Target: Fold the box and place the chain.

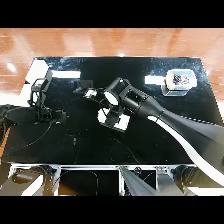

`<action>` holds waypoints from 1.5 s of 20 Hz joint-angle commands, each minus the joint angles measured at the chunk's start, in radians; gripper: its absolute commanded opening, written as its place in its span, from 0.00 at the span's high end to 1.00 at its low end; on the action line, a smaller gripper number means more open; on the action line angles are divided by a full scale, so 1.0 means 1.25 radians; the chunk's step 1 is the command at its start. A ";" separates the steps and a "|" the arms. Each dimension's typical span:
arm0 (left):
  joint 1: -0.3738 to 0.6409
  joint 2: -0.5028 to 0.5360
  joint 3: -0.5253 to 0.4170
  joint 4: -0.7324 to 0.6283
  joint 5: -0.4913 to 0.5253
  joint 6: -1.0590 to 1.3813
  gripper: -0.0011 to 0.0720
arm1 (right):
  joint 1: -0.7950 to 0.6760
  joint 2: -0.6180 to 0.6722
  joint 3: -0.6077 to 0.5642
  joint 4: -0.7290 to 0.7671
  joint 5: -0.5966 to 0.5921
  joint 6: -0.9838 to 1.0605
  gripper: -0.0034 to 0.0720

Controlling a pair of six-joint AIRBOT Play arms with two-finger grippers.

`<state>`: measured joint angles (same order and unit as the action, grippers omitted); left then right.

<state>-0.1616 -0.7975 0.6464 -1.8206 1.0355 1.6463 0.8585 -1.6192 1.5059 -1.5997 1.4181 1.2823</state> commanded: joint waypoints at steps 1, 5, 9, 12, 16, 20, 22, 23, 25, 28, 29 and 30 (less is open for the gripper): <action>0.001 0.000 0.000 0.000 0.001 0.000 0.29 | -0.009 0.001 0.002 0.011 0.010 -0.006 0.55; 0.001 0.000 0.000 0.000 0.001 0.000 0.29 | -0.009 -0.002 0.002 0.023 0.006 -0.005 0.55; 0.001 0.000 0.000 0.000 0.001 0.000 0.29 | -0.009 -0.016 -0.001 0.045 -0.018 -0.005 0.55; 0.001 0.000 0.000 -0.002 0.002 0.000 0.29 | -0.009 -0.017 -0.001 0.046 -0.028 -0.005 0.55; 0.001 0.000 0.000 -0.002 0.002 0.000 0.29 | -0.009 -0.004 0.000 0.047 -0.016 0.032 0.28; 0.001 0.000 0.000 -0.004 0.003 0.000 0.29 | -0.044 0.093 0.000 0.050 -0.023 0.167 0.35; 0.001 -0.001 0.000 -0.021 0.003 0.000 0.29 | -0.099 0.150 -0.021 0.106 -0.028 0.311 0.92; -0.001 -0.001 0.000 -0.033 0.007 0.000 0.29 | -0.127 0.186 -0.074 0.154 -0.066 0.411 0.91; -0.001 -0.001 0.000 -0.056 0.022 0.001 0.29 | -0.139 0.259 -0.247 0.230 -0.227 0.633 0.91; -0.001 -0.001 0.000 -0.065 0.025 0.000 0.29 | -0.085 0.307 -0.464 0.353 -0.601 0.887 0.91; -0.001 -0.001 0.000 -0.065 0.025 0.001 0.29 | -0.066 0.298 -0.492 0.400 -0.686 0.892 0.91; -0.001 -0.001 0.000 -0.065 0.025 0.001 0.29 | -0.056 0.283 -0.495 0.412 -0.713 0.892 0.91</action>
<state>-0.1623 -0.7975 0.6464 -1.8877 1.0622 1.6466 0.7547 -1.2804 1.0176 -1.2240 0.8459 2.1956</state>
